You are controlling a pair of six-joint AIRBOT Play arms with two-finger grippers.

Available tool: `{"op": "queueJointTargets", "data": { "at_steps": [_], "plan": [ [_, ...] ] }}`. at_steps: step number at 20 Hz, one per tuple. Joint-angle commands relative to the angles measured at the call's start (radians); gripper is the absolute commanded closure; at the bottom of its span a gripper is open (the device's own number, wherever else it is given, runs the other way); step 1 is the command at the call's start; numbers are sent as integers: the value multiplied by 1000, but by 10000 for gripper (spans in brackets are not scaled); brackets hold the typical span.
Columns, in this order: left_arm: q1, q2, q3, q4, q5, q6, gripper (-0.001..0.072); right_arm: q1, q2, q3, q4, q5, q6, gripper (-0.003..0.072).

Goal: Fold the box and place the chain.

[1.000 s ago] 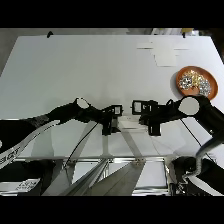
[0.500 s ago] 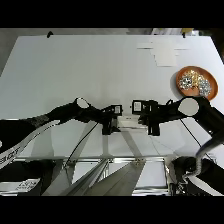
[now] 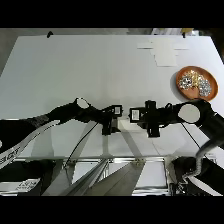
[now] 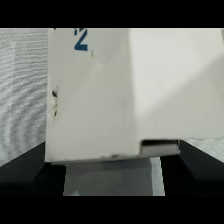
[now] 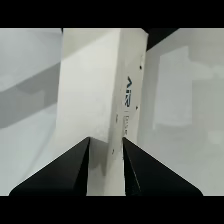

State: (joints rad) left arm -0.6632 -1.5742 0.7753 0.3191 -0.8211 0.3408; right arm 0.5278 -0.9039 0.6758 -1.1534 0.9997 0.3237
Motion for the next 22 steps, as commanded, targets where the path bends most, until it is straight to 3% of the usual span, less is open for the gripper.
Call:
{"op": "queueJointTargets", "data": {
  "at_steps": [1, 9, 11, 22],
  "plan": [
    [1, 0, 0, -1, 1, -2, 501, 42, 10, -13, -74, -27, 90, 449],
    [1, 0, 0, -1, 1, -2, 501, 76, 11, -48, -114, -103, 169, 453],
    [1, 0, 0, -1, 1, -2, 501, 76, 11, -48, -130, -103, 171, 512],
    [1, 0, 0, -1, 1, -2, 501, 76, 31, -79, -126, -144, 174, 540]
  ]
}}
